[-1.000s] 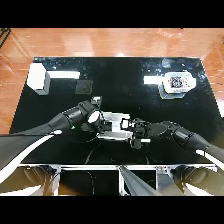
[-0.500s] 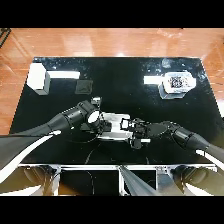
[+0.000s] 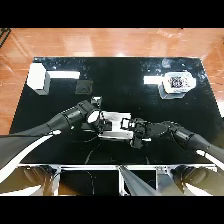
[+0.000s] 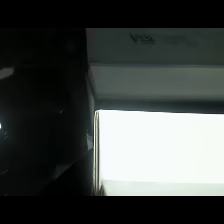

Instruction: Fold the box and place the chain.

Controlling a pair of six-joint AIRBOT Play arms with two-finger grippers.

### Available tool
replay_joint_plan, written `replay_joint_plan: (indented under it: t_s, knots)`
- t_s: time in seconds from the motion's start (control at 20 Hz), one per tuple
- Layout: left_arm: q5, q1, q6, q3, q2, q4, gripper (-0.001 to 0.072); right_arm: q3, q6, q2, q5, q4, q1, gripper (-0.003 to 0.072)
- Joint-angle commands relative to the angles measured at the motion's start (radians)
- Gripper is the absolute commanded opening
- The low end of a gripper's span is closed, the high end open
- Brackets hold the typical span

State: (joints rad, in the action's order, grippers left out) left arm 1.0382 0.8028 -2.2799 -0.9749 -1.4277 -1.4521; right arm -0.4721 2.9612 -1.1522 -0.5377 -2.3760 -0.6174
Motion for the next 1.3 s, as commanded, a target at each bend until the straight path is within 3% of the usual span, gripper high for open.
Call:
replay_joint_plan:
  t_s: [0.0, 0.2, 0.45, 0.7, 0.85, 0.9, 0.95, 1.15, 1.25]
  knots:
    - [0.023, -0.021, 0.0, -0.001, 0.029, -0.019, 0.0023, -0.001, -0.048, 0.037, -0.013, 0.011, 0.0, 0.0691]
    - [0.118, -0.051, 0.034, 0.004, 0.045, -0.072, 0.0023, -0.002, -0.052, 0.085, -0.113, 0.049, 0.0, 0.0691]
    - [0.053, -0.052, 0.05, 0.051, 0.046, -0.029, 0.0023, -0.032, -0.051, 0.114, -0.138, 0.055, 0.0, 0.069]
    - [0.024, -0.053, 0.059, 0.074, 0.042, -0.028, 0.0023, -0.043, 0.027, 0.091, -0.006, 0.16, -0.018, 0.069]
    - [0.018, -0.053, 0.078, 0.074, 0.042, -0.027, 0.0023, -0.051, 0.027, 0.058, 0.002, 0.148, -0.038, 0.0685]
    - [0.018, -0.053, 0.079, 0.074, 0.042, -0.028, 0.0023, -0.054, 0.027, 0.053, 0.006, 0.148, -0.047, 0.0611]
    - [0.018, -0.053, 0.079, 0.074, 0.042, -0.027, 0.0023, -0.058, 0.027, 0.051, 0.01, 0.147, -0.054, 0.0587]
    - [0.02, -0.053, 0.079, 0.074, 0.042, -0.027, 0.0022, -0.064, 0.027, 0.041, 0.017, 0.109, -0.061, 0.0582]
    - [0.021, -0.053, 0.079, 0.074, 0.042, -0.027, 0.0022, -0.064, 0.027, 0.039, 0.008, 0.069, -0.062, 0.0431]
